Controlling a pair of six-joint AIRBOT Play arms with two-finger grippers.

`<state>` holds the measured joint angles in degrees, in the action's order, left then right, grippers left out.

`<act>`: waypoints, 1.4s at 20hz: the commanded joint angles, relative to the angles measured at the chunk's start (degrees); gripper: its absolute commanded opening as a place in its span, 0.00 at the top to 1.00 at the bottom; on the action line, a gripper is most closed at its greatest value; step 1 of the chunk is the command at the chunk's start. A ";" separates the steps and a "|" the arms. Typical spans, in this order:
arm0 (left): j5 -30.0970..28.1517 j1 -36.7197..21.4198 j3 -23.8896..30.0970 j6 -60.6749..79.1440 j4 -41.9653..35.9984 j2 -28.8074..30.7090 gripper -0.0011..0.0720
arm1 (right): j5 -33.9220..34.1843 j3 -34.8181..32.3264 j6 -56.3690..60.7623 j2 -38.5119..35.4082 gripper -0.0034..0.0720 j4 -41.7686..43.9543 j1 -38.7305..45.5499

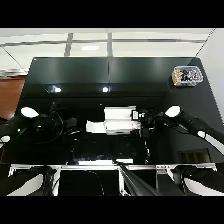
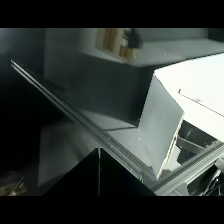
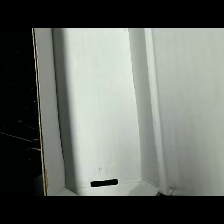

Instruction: Fold the box and place the chain.

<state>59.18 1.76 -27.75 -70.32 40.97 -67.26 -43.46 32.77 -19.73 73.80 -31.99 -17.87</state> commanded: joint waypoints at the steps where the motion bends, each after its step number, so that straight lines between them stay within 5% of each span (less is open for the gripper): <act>1: -3.80 4.44 0.24 -0.35 -3.80 -2.93 0.95 | 0.00 0.02 0.00 0.04 0.78 0.00 0.00; 7: -11.06 10.12 -0.61 2.84 -10.32 -4.02 0.95 | 0.00 0.02 0.00 0.04 0.78 0.02 0.00; 18: -2.86 12.96 -6.88 11.61 -13.81 -9.57 0.93 | 0.00 0.02 0.02 0.04 0.78 0.02 0.00; 19: -1.53 12.98 -7.48 12.04 -13.84 -9.57 0.79 | 0.00 0.02 0.00 0.04 0.78 0.00 0.00; 21: -0.02 12.98 -8.61 12.09 -13.84 -9.57 0.30 | 0.00 0.02 0.00 0.04 0.78 0.00 0.00; 22: -0.02 12.98 -9.07 12.07 -13.86 -9.57 0.18 | -0.02 0.02 0.00 0.04 0.78 0.00 0.00; 28: -0.15 13.33 -10.51 12.02 -15.34 -9.60 0.12 | 0.00 0.02 0.00 0.04 0.78 0.00 0.00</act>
<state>58.67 14.98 -37.56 -58.48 26.39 -76.82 -43.46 32.77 -19.75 73.80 -31.99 -17.87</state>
